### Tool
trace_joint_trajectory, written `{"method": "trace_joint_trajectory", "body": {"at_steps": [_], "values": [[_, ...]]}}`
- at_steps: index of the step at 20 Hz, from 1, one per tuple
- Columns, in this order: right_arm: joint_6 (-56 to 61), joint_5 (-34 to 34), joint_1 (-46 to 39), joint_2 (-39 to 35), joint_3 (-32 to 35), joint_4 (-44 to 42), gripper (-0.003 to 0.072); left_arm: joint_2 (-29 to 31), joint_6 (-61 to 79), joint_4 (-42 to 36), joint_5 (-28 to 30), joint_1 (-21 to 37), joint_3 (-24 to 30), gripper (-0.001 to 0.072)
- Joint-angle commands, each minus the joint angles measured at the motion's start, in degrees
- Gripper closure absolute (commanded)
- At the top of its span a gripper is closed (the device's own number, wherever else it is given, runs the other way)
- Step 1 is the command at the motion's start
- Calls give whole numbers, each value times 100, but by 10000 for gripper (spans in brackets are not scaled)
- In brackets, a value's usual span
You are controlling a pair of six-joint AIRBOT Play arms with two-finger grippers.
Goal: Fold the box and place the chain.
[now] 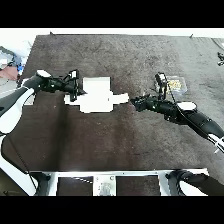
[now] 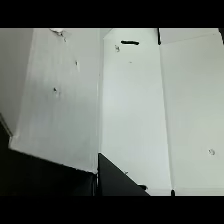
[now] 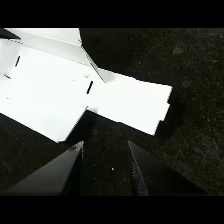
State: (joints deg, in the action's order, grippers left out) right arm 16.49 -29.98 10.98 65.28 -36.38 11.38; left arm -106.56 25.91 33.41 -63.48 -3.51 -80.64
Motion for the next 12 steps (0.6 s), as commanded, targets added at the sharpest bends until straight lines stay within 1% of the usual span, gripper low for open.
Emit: {"method": "trace_joint_trajectory", "body": {"at_steps": [1,4,7,12], "values": [[-28,-2,7,2,2,0,362,-59,42,-48,170,4,-7,697],[-31,-2,9,2,2,0,362,-107,70,-39,267,4,-7,697],[-48,-2,9,2,2,4,363,-127,63,-39,238,4,-7,697],[-811,-363,24,103,2,129,362,-149,66,-44,229,2,-7,696]]}}
